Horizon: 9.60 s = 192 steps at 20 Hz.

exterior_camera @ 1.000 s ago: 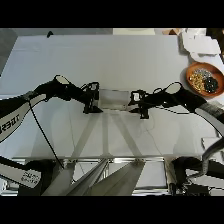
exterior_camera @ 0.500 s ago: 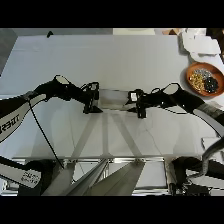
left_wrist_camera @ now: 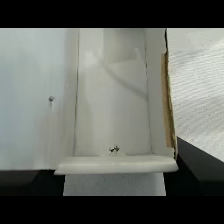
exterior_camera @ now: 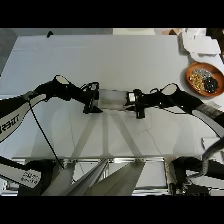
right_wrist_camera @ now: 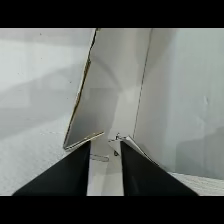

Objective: Fold the box and place the chain.

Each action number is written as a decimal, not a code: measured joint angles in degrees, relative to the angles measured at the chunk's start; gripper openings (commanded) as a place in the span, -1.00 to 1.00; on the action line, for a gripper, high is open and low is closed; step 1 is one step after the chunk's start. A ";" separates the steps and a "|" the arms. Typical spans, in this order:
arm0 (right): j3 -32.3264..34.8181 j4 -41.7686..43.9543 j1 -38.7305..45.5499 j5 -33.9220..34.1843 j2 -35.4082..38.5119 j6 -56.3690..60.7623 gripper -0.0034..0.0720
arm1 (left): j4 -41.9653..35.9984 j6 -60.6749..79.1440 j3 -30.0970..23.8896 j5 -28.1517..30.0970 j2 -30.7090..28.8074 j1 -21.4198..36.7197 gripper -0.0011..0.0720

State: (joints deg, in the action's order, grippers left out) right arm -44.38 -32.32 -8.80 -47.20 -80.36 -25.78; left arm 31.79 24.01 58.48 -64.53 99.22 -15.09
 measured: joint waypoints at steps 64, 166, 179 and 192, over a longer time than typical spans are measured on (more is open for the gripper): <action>7.96 -3.19 10.54 -2.14 4.09 83.58 -0.88 | -0.04 0.00 0.00 0.02 0.00 -0.02 -0.21; 4.26 -28.81 -10.58 17.11 9.46 123.73 0.35 | -0.02 -0.02 0.00 -0.04 -0.02 -0.04 -0.21; -0.44 -44.28 -14.32 12.68 7.13 141.85 0.30 | -0.07 0.00 0.00 0.02 -0.02 -0.04 -0.21; -5.90 -50.42 -19.50 10.51 1.27 150.03 0.14 | -0.04 -0.02 0.00 0.00 -0.02 -0.04 -0.21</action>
State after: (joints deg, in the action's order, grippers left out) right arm -50.28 -82.74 -28.29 -36.69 -79.09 124.25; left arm 31.75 23.99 58.48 -64.53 99.20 -15.14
